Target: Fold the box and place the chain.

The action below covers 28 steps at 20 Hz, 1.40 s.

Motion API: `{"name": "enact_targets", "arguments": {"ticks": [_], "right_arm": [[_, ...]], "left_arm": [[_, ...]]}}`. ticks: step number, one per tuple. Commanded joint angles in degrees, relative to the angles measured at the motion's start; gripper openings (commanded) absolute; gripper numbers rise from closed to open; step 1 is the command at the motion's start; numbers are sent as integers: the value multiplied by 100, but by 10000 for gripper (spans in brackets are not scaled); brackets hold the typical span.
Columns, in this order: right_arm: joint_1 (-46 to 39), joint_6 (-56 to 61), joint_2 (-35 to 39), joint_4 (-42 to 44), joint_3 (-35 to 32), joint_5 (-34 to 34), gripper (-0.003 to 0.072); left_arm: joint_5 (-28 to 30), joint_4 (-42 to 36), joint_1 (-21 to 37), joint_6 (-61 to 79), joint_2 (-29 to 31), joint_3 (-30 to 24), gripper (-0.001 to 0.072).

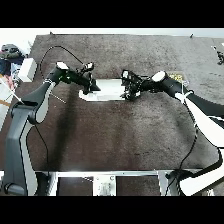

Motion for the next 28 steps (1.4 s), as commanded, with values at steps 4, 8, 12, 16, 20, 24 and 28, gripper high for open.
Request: {"name": "enact_targets", "arguments": {"ticks": [4,8,12,16,20,24,28], "right_arm": [[-22,-39,-103,111,210,144,699],[-109,-37,-385,46,452,560,698],[-273,-20,-730,46,894,1099,698],[-337,24,-1320,50,1665,2079,696],[-334,26,-1862,50,2297,2455,668],[-339,22,-2103,72,2409,2446,668],[-337,-271,-2111,251,2409,2385,667]], "left_arm": [[-2,-2,-2,2,4,-2,13],[-4,-2,-2,2,4,0,13],[-2,-2,-2,2,4,0,13],[-4,-2,-2,2,4,-2,13],[-2,-2,-2,2,4,-2,13],[-2,-2,-2,2,4,-2,13],[-4,-2,-2,2,4,0,13]]}}
